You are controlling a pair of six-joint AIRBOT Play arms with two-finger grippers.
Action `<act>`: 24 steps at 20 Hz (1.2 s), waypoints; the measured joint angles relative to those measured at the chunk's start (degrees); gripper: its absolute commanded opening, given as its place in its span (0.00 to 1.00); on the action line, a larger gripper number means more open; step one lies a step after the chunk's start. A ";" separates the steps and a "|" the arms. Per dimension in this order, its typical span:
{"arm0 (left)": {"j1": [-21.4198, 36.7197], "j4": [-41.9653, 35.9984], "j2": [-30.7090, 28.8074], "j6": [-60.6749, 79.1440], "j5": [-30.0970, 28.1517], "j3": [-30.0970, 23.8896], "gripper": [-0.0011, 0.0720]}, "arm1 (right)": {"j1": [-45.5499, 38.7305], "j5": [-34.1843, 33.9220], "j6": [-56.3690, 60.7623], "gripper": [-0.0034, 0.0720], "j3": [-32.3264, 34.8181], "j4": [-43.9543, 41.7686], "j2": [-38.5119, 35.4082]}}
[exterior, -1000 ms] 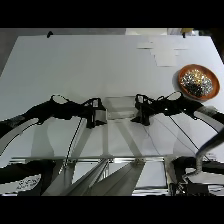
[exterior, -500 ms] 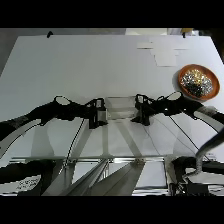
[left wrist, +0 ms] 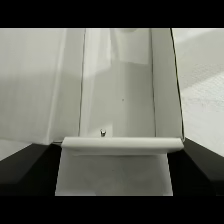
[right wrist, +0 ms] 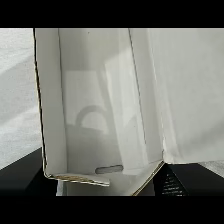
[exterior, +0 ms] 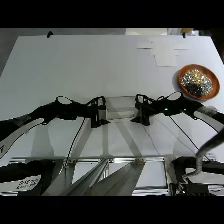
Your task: Fold the box and place the chain.
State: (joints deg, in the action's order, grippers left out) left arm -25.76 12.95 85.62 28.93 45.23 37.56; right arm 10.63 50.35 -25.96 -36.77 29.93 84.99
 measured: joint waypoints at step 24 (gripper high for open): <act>-1.38 -2.16 0.26 1.55 -2.19 0.17 0.03 | -0.04 -0.09 -0.04 0.57 -0.02 0.04 0.00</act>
State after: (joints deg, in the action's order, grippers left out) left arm -27.14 10.79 85.89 30.48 43.05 37.74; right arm 10.59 50.26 -26.00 -36.80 29.98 84.99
